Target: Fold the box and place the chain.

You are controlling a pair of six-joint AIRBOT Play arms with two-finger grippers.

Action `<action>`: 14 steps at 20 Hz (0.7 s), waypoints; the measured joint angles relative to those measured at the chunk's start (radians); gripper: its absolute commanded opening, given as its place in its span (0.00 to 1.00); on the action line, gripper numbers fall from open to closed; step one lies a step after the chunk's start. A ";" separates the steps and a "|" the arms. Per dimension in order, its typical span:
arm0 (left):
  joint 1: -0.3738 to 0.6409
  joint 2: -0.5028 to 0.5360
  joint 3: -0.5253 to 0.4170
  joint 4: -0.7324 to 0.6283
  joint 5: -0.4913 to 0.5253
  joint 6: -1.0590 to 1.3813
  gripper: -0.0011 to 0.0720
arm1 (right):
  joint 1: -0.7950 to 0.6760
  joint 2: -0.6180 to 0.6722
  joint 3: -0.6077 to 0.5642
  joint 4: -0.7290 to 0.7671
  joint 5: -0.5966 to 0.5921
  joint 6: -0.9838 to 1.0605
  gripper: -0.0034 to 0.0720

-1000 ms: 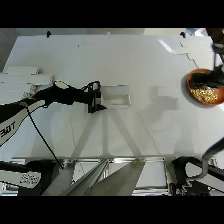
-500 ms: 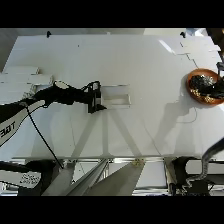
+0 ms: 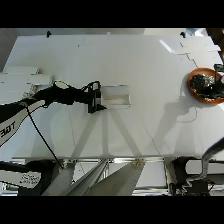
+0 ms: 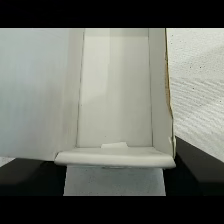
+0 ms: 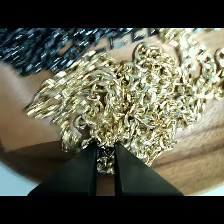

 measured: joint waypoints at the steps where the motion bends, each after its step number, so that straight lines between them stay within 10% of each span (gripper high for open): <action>1: 0.000 0.000 0.000 0.000 0.000 0.000 0.37 | 0.010 0.033 0.001 -0.001 0.005 -0.001 0.06; 14: 0.000 0.000 0.000 0.000 0.000 0.000 0.37 | 0.386 0.311 0.001 0.075 0.293 -0.031 0.05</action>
